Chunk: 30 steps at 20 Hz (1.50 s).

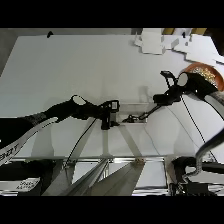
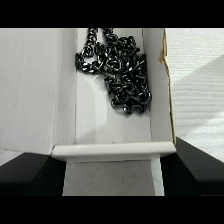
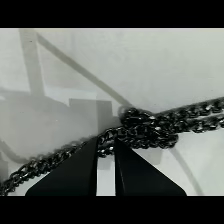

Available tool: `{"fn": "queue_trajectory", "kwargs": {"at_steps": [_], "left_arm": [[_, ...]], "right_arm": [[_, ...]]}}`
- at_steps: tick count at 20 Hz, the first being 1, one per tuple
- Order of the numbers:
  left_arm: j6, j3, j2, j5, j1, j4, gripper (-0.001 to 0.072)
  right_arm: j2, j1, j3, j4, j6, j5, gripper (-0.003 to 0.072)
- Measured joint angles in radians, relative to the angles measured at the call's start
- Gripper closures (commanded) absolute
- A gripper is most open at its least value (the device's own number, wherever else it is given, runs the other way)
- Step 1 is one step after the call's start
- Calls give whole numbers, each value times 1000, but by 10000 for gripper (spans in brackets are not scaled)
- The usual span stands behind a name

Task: Fold the box and place the chain.

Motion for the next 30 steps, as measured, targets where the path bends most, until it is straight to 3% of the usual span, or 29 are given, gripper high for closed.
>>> {"fn": "queue_trajectory", "kwargs": {"at_steps": [4, 10, 17, 22, 26, 30], "left_arm": [[0, 0, 0, 0, 0, 0, 437], [0, 0, 0, 0, 0, 0, 437], [0, 0, 0, 0, 0, 0, 437], [0, 0, 0, 0, 0, 0, 437], [0, 0, 0, 0, 0, 0, 437], [0, 0, 0, 0, 0, 0, 437]], "right_arm": [[-2, 31, 0, -8, 0, -10, 670], [71, 66, 0, -57, 0, -15, 671], [439, 74, 0, -74, 0, 97, 671], [726, 75, 0, 22, -27, 200, 671], [837, 98, -2, 185, -69, 216, 671], [843, 225, -5, 272, -89, 146, 670]]}}
